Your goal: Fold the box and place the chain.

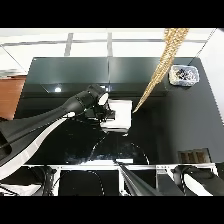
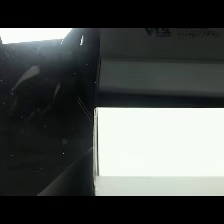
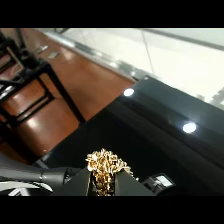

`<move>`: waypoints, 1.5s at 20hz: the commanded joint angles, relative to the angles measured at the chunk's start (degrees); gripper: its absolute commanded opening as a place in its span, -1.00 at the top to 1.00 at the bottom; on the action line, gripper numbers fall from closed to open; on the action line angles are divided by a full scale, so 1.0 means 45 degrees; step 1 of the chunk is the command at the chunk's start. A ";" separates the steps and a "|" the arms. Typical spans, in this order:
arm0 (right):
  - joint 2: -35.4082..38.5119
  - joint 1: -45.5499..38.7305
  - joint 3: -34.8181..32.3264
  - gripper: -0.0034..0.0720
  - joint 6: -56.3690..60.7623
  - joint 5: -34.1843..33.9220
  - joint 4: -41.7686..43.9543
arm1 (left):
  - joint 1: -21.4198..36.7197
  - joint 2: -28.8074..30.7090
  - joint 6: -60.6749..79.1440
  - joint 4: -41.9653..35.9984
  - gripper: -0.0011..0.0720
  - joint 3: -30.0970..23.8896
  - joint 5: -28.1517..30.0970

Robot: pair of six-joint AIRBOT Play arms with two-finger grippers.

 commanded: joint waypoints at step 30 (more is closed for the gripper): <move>-0.1996 0.1035 -0.0442 0.88 0.0121 -0.0724 0.1093 | 0.0000 -0.0010 0.0000 -0.0049 0.89 0.0010 -0.0005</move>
